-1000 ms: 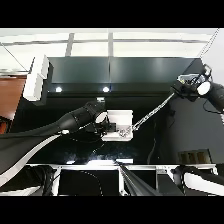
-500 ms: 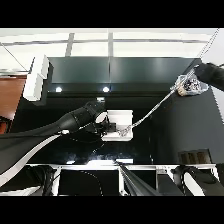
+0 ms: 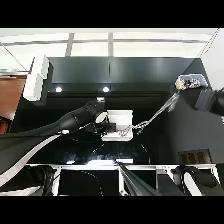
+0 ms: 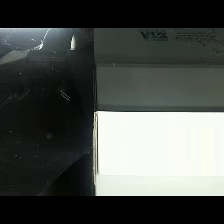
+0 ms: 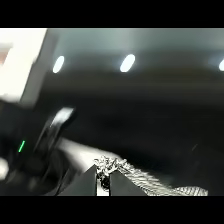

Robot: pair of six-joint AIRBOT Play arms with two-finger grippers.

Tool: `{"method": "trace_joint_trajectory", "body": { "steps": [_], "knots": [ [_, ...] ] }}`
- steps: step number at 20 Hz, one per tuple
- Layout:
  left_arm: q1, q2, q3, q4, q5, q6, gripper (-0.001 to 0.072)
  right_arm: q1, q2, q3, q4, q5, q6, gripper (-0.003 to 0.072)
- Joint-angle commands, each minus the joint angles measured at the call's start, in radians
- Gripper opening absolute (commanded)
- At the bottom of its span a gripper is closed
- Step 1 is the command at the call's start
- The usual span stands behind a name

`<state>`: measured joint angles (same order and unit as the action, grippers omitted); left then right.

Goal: Fold the box and place the chain.

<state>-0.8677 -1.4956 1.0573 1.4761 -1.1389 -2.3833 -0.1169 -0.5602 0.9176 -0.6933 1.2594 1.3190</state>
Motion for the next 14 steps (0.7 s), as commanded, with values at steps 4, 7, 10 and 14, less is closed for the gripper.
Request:
{"method": "trace_joint_trajectory", "body": {
  "steps": [4, 7, 10, 14],
  "knots": [
    [0.001, 0.0, 0.0, 0.0, 0.0, 0.0, 0.0029, 0.012, 0.006, -0.101, 0.205, 0.15, -0.026, 0.0017],
    [0.001, 0.0, 0.0, 0.0, 0.0, 0.0, 0.0029, 0.124, -0.011, -0.167, 0.213, 0.058, -0.021, 0.0017],
    [0.001, 0.0, 0.0, 0.0, 0.0, 0.0, 0.003, 0.285, -0.074, -0.177, 0.214, -0.066, -0.021, 0.0017],
    [0.001, 0.0, 0.0, 0.0, 0.0, 0.0, 0.0029, 0.446, -0.22, -0.177, 0.213, -0.191, -0.021, 0.0018]
  ]
}}
